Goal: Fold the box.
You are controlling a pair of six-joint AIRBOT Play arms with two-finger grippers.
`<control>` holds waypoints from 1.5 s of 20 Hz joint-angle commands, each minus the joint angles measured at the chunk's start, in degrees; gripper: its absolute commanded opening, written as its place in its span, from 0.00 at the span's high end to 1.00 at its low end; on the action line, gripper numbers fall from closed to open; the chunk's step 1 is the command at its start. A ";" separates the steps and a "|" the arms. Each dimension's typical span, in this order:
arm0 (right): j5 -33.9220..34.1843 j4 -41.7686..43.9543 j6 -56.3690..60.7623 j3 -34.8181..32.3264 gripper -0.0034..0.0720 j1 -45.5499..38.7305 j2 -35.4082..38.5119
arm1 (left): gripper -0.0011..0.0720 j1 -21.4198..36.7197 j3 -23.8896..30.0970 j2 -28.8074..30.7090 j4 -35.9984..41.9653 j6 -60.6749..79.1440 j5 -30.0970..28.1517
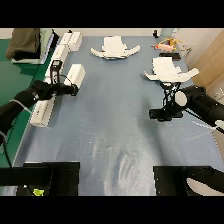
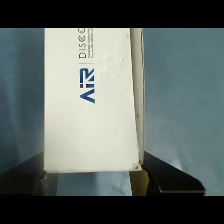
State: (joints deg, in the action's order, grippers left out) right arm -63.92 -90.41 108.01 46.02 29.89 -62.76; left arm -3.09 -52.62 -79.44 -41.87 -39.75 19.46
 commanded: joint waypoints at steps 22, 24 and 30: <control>-0.04 0.04 0.02 0.04 0.93 -0.02 -0.02 | 0.28 2.82 -41.66 -30.73 -31.17 -33.79 9.42; -0.04 0.04 0.02 0.04 0.93 -0.02 -0.02 | 0.28 2.58 -42.73 -31.76 -31.19 -33.79 9.53; -0.04 0.04 0.02 0.04 0.93 -0.02 -0.02 | 0.28 2.49 -43.43 -32.48 -31.69 -29.29 9.27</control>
State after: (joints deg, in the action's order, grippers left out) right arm -63.99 -90.39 108.03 46.00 29.89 -62.76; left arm -0.54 -95.74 -111.59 -73.30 -72.49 28.99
